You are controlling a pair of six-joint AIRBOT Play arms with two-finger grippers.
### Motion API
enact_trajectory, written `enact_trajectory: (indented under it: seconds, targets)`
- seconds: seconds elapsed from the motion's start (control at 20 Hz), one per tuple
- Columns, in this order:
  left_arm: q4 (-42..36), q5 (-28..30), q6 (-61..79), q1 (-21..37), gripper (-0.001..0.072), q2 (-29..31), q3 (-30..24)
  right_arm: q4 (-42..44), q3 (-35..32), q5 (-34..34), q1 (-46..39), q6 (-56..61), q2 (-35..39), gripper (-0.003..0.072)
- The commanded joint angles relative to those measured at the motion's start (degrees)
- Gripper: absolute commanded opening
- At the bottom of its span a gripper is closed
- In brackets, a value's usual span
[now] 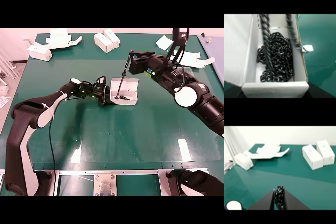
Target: Fold the box and place the chain.
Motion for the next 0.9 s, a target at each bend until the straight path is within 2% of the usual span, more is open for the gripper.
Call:
enact_trajectory:
  seconds: [0.0, 0.35, 0.85]
  targets:
    - [0.02, 0.02, 0.00, 0.04, 0.0398, 0.02, 0.04, -0.13, 1.51, -0.37, -0.04, -1.86, -0.09, 0.0004]
    - [0.02, 0.02, 0.00, 0.04, 0.0398, 0.02, 0.04, -0.04, -0.04, 1.79, -0.39, -2.54, -0.17, 0.0004]
    - [0.02, 0.00, 0.00, 0.04, 0.0398, 0.02, 0.04, 0.15, -12.07, 1.75, -2.12, 0.68, -1.31, 0.0004]
